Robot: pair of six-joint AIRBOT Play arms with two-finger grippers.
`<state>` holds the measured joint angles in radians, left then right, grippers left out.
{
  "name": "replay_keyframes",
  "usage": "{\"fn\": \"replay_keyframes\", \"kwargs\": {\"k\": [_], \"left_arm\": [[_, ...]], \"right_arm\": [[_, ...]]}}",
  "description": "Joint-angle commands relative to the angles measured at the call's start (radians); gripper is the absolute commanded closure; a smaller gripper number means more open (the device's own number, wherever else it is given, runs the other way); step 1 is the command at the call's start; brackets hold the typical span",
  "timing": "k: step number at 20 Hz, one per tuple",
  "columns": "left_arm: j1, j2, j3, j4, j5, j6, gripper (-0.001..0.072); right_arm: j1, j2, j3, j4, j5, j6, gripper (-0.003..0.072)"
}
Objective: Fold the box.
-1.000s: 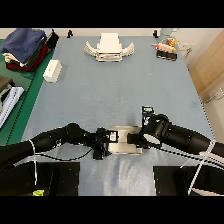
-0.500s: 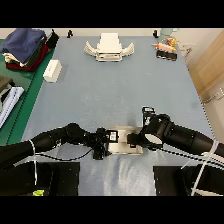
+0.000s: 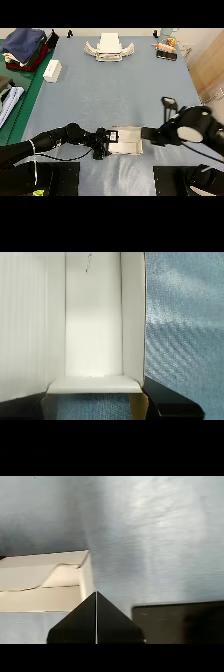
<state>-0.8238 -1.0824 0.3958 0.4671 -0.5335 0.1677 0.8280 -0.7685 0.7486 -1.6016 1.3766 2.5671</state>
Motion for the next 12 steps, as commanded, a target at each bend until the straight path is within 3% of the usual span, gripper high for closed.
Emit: {"fn": "replay_keyframes", "kwargs": {"k": [1,3,5,7,9,12], "left_arm": [[0.001,0.000,0.000,0.000,0.000,0.000,0.0289],[0.001,0.000,0.000,0.000,0.000,0.000,0.0289],[0.001,0.000,0.000,0.000,0.000,0.000,0.0289],[0.001,0.000,0.000,0.000,0.001,0.000,0.0289],[0.001,0.000,0.000,0.000,0.000,0.000,0.0289],[0.001,0.000,0.000,0.000,0.002,0.000,0.0289]], "right_arm": [[-0.168,0.056,0.004,-0.041,0.089,-0.190,0.0680],[-0.325,0.015,0.004,0.043,-0.010,-0.365,0.0681],[-0.508,-0.073,0.011,0.325,-0.109,-0.676,0.0681],[-0.650,-0.200,0.036,0.609,-0.117,-0.930,0.0680],[-0.708,-0.316,0.063,0.834,-0.074,-1.104,0.0680],[-0.680,-0.472,0.122,1.047,0.138,-1.305,0.0679]]}}
